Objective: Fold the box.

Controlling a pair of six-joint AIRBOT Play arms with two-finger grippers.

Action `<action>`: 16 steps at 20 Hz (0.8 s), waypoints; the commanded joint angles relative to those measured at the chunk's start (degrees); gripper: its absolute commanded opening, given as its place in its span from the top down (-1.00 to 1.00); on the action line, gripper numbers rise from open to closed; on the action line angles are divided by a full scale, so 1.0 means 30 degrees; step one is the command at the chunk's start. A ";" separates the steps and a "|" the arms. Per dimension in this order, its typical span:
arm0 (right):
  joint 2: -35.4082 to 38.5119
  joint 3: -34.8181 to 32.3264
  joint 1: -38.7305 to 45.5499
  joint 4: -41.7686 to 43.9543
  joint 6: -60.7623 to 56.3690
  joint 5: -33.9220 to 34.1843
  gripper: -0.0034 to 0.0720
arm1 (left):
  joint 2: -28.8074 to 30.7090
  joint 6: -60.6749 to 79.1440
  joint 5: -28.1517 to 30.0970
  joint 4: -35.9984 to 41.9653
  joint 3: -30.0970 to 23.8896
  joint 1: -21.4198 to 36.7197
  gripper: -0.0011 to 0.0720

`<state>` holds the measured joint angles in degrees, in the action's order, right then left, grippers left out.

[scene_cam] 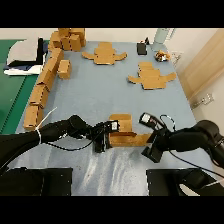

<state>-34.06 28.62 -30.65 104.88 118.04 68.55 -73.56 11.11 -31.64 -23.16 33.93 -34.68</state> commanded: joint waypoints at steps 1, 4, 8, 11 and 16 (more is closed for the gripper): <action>0.0058 -0.1858 -0.0131 -0.1596 0.4320 -0.3067 -0.68 | -0.0007 0.0007 0.0000 0.0000 0.0022 0.0007 -0.20; -0.1916 -0.2178 -0.0138 -0.1348 0.7497 -0.7147 -0.68 | -0.0007 0.0007 0.0000 0.0000 0.0022 0.0007 -0.20; -0.3949 -0.2120 -0.0160 0.0226 1.0535 -1.0455 -0.62 | -0.0007 0.0007 -0.0007 -0.0007 0.0022 0.0007 -0.20; -0.3927 -0.2127 -0.0175 0.1581 1.0892 -1.0091 0.18 | -0.0007 0.0007 -0.0007 0.0000 0.0022 0.0007 -0.20; -0.3767 -0.2127 -0.0896 0.2484 1.1679 -0.9967 0.52 | -0.0007 0.0007 -0.0007 0.0000 0.0022 0.0007 -0.20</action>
